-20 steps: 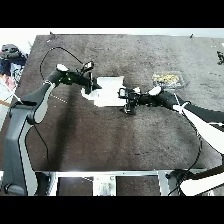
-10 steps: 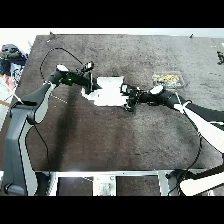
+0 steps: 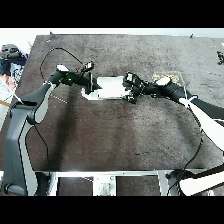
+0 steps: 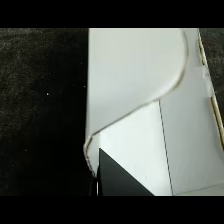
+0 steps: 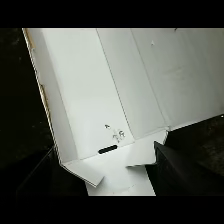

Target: Fold the box and place the chain.

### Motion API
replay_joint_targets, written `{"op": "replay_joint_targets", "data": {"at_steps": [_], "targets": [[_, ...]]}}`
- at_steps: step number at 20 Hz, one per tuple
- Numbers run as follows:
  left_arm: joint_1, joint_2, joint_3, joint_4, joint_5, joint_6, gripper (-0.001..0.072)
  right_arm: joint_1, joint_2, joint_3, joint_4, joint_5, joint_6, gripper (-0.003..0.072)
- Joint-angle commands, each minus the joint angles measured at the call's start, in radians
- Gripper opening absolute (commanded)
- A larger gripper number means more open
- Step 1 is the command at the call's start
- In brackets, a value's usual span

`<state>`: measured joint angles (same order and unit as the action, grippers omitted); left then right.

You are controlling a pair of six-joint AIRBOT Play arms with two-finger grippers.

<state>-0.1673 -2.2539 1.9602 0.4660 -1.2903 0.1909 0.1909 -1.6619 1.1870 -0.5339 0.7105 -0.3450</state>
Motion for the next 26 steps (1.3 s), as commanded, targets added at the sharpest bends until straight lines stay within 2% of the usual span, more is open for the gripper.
{"op": "replay_joint_targets", "data": {"at_steps": [1,7,12,15,19,26], "targets": [[0.000,0.000,0.000,0.001,0.001,0.001,0.0012,-0.006,-0.010,0.026,-0.026,0.008,0.001,0.0664],[0.000,0.000,0.000,0.001,0.001,0.001,0.0012,-0.041,-0.071,0.118,-0.031,0.116,0.062,0.0665],[0.000,0.000,0.000,0.001,0.001,0.001,0.0012,-0.051,-0.071,0.120,-0.040,0.124,0.050,0.0664],[0.000,0.000,0.000,0.001,0.001,0.001,0.0012,-0.054,-0.081,0.135,-0.100,0.161,0.050,0.0664],[0.000,0.000,0.000,0.001,0.000,0.000,0.0012,-0.088,-0.170,0.269,-0.097,0.282,0.112,0.0665],[0.000,0.000,0.000,0.001,0.001,0.001,0.0012,-0.092,-0.247,0.397,-0.099,0.371,0.149,0.0664]]}}
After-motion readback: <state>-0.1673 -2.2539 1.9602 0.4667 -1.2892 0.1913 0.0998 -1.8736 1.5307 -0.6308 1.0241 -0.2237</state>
